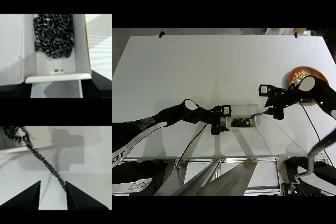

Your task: Fold the box and place the chain.

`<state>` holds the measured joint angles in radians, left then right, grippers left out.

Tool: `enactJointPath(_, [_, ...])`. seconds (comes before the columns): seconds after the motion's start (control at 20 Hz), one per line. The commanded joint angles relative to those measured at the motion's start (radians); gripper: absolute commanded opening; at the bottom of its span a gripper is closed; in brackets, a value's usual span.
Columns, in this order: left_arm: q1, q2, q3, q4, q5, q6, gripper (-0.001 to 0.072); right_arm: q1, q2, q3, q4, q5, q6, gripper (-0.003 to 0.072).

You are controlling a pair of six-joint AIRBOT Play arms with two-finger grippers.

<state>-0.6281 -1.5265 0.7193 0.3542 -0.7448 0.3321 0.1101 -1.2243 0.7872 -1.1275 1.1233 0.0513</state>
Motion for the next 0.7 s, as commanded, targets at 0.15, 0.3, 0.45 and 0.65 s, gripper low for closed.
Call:
enactJointPath(0.15, [0.001, 0.001, 0.000, 0.000, 0.000, 0.000, 0.0253, 0.036, -0.033, -0.095, 0.113, -0.118, -0.165, 0.0290])
enactJointPath(0.3, [0.001, 0.001, 0.000, 0.000, 0.000, 0.000, 0.0253, 0.036, -0.058, -0.096, 0.120, -0.109, -0.164, 0.0191])
enactJointPath(0.45, [0.001, 0.001, 0.000, 0.000, 0.000, 0.000, 0.0253, 0.036, -0.055, -0.096, 0.118, -0.092, -0.159, 0.0018])
enactJointPath(0.65, [0.001, 0.001, 0.000, 0.000, 0.000, 0.000, 0.0253, 0.036, 0.014, -0.096, 0.107, -0.085, -0.045, 0.0018])
